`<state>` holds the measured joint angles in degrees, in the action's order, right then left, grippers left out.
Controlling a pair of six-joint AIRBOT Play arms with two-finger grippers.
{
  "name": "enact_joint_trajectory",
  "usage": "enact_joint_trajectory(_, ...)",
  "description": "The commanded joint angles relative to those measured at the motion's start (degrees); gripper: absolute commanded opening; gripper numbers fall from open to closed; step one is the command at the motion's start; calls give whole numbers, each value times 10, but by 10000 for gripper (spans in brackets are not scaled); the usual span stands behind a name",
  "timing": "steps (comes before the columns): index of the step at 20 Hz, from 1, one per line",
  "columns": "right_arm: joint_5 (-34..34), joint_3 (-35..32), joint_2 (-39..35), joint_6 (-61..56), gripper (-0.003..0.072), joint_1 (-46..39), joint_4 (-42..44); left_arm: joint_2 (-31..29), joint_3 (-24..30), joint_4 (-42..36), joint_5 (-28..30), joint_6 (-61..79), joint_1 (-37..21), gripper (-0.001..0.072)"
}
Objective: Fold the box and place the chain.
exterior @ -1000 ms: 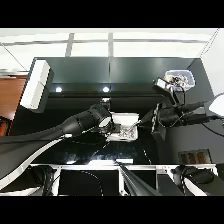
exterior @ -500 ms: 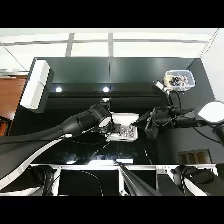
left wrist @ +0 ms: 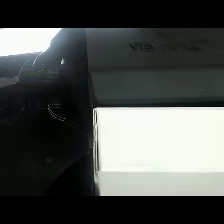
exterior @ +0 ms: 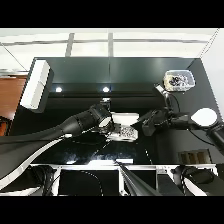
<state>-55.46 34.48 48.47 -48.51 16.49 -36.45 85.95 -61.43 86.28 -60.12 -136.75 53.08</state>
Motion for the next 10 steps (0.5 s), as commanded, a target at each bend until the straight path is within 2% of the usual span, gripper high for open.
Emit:
enact_joint_trajectory(1, -79, 39, -16, -9, 589, -54, -77, 0, 0, 0, 1, 0, 0, 28)
enact_joint_trajectory(3, -115, 60, -31, -29, 589, -111, -134, 0, 0, 0, -4, 0, 0, 28)
enact_joint_trajectory(6, -123, 61, -42, -63, 583, -191, -145, 0, 0, 0, 4, 0, 0, 28)
enact_joint_trajectory(10, -128, 61, -42, -61, 570, -214, -148, -1, -4, 3, 11, -16, -1, 39)
